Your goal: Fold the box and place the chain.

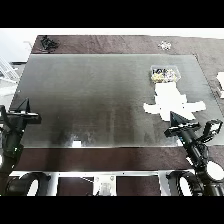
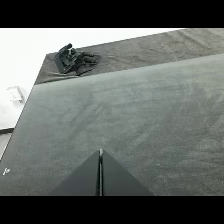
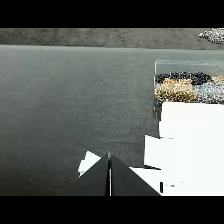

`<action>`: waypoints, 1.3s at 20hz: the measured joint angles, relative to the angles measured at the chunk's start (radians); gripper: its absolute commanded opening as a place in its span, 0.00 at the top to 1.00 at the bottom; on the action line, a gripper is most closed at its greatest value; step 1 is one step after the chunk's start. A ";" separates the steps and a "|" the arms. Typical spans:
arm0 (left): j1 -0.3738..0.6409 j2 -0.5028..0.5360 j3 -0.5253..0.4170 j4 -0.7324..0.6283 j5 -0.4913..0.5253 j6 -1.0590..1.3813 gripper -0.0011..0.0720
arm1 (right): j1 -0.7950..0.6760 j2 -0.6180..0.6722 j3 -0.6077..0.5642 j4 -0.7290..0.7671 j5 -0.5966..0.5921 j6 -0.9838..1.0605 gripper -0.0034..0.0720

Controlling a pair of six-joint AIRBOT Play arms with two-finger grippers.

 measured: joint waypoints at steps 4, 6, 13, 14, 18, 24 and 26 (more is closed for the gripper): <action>0.000 0.000 0.000 0.000 0.000 0.000 0.96 | 0.000 0.000 0.000 0.000 0.000 0.000 0.94; 0.000 0.000 0.000 0.000 0.000 0.000 0.96 | 0.000 0.000 0.002 0.006 0.000 0.000 0.94; 0.000 0.000 0.000 0.000 0.000 0.000 0.96 | -0.008 -0.011 0.169 0.026 -0.094 -0.065 0.66; 0.000 0.000 0.000 0.000 0.000 0.000 0.96 | -0.021 -0.027 0.201 0.024 -0.126 -0.069 0.65; 0.000 0.000 0.000 0.000 0.000 0.000 0.96 | -0.140 -0.214 0.342 0.022 -0.150 -0.075 0.63; 0.000 0.000 0.000 0.000 0.000 0.000 0.96 | -0.473 -0.640 0.558 -0.103 0.249 0.031 0.63; 0.000 0.000 0.000 0.000 0.000 0.000 0.96 | -0.588 -0.716 0.607 -0.146 0.351 0.075 0.63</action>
